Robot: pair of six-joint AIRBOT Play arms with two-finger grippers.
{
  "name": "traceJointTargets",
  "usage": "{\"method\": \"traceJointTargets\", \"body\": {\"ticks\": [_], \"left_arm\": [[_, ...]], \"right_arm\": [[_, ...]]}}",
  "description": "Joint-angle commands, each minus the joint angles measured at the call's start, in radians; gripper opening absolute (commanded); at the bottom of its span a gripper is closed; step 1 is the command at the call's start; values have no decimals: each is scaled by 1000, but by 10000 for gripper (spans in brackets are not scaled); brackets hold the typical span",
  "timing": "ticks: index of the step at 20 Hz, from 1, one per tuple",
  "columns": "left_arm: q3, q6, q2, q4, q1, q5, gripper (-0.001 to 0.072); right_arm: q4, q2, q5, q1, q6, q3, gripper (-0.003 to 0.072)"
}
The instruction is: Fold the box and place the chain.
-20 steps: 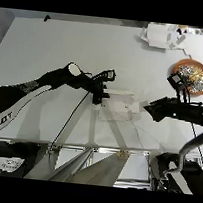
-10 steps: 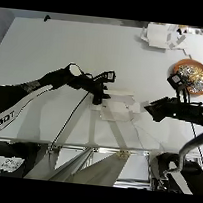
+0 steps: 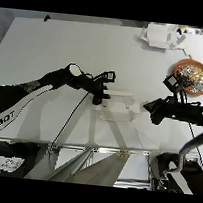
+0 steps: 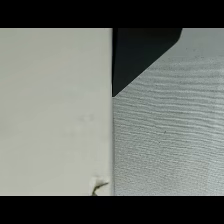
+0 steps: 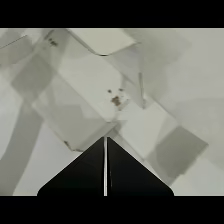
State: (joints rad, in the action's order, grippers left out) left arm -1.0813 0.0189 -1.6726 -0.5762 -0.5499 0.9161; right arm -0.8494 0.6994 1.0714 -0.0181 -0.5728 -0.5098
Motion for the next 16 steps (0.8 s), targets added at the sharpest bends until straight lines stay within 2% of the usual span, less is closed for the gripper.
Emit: {"method": "traceJointTargets", "body": {"ticks": [1, 3, 8, 11, 12, 13, 14, 16], "left_arm": [[1, 0, -1, -1, 0, 0, 11], [1, -1, -1, -1, 0, 0, 11], [1, -1, -1, -1, 0, 0, 11], [1, -1, -1, -1, 0, 0, 11], [1, 0, -1, -1, 0, 0, 11], [1, -1, -1, -1, -1, 0, 11], [1, 0, -1, -1, 0, 0, 11], [1, -1, -1, -1, 0, 0, 11]], "right_arm": [[25, 39, 40, -86, 183, 0, 15], [-40, 80, 40, -178, 249, 0, 16], [-161, 115, 74, -322, 249, 0, 16], [-193, 115, 4, -329, 249, 29, 24], [-218, 115, -34, -334, 249, 50, 188], [-249, 115, -91, -346, 249, 78, 496], [-280, 115, -156, -361, 250, 103, 684], [-302, 115, -296, -403, 262, 148, 690]]}}
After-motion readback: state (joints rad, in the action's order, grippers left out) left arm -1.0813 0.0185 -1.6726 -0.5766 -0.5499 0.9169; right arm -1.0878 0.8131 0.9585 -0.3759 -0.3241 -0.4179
